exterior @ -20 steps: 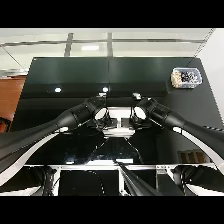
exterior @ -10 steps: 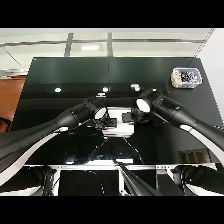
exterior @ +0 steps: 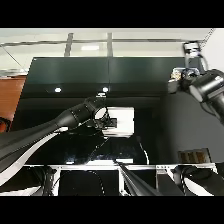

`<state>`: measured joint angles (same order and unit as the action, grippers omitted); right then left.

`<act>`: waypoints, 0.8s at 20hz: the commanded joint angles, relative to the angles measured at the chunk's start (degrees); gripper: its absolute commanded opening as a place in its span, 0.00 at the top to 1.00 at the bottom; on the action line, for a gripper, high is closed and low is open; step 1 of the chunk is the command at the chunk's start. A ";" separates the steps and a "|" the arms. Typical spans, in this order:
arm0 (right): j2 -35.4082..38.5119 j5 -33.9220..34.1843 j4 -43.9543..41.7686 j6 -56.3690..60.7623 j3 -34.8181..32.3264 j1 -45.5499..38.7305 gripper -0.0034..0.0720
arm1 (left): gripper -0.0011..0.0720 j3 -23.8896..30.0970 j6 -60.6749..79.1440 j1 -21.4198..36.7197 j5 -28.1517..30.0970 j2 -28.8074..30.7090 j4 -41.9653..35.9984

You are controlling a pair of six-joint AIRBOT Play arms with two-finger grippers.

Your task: Fold the box and place the chain.

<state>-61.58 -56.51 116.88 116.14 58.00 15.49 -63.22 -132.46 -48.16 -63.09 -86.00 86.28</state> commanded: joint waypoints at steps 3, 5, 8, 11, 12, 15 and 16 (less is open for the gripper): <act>-14.84 16.31 -24.09 -1.01 1.42 -24.13 0.00 | 0.95 0.00 0.00 0.00 0.02 -0.02 0.02; -22.34 14.82 -28.39 -2.43 10.36 -25.86 0.00 | 0.95 0.00 0.02 0.02 0.04 -0.02 0.04; -34.25 6.54 -28.98 -1.25 28.28 -25.86 0.00 | 0.95 0.00 0.02 0.00 0.02 -0.02 0.04; -43.95 -4.55 -29.00 6.08 42.07 -26.32 0.15 | 0.95 0.00 0.00 0.00 0.02 -0.02 0.02; -45.81 -6.10 -29.77 7.65 44.15 -26.56 0.15 | 0.95 0.00 0.00 0.00 0.02 -0.02 0.02; -48.13 -3.80 -35.54 9.44 44.96 -27.65 0.22 | 0.95 0.00 0.00 0.00 0.00 -0.02 0.04; -48.54 -3.13 -36.70 9.44 44.96 -27.89 0.22 | 0.95 0.00 0.02 0.00 -0.02 -0.02 0.04</act>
<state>-106.78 -58.70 84.95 123.02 99.85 -11.51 -63.22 -132.46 -48.16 -63.07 -86.00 86.30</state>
